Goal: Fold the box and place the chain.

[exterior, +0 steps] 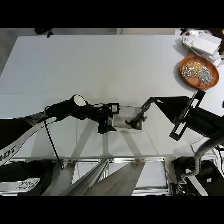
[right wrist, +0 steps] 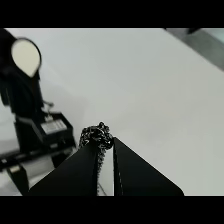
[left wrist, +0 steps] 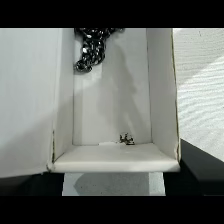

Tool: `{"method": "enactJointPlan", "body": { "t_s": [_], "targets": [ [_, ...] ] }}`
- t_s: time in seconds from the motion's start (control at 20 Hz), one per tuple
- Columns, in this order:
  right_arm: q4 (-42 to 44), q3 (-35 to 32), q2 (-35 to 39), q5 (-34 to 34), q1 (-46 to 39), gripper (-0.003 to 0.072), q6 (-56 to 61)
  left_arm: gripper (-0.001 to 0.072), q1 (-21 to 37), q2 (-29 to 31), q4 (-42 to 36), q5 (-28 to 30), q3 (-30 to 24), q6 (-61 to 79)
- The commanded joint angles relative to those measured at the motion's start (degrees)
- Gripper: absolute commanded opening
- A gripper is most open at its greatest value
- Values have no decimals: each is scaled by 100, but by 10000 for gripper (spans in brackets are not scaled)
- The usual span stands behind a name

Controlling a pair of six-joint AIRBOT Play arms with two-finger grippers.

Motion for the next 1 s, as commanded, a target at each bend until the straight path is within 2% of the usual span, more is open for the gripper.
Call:
{"method": "enactJointPlan", "body": {
  "t_s": [0.0, 0.25, 0.45, 0.6, 0.75, 0.95],
  "targets": [
    [634, 118, 11, 2, -2, 6, -295, 137, 2, 2, 2, 0, 7, 0],
    [643, 118, -13, 9, -2, 7, -289, 137, 2, 2, 2, 0, 7, 0],
    [1283, 118, -101, 9, -2, 7, -560, 137, 2, 2, 2, 0, 7, 0],
    [1279, 118, -328, 192, -2, 7, -568, 137, 2, 2, 2, -2, 7, 2],
    [1145, 114, -909, 879, -2, 8, -568, 137, 2, 2, 2, 0, 7, 0],
    [800, 103, -2216, 1495, 0, 8, -566, 137, 2, 2, 2, 0, 7, 0]
  ]
}}
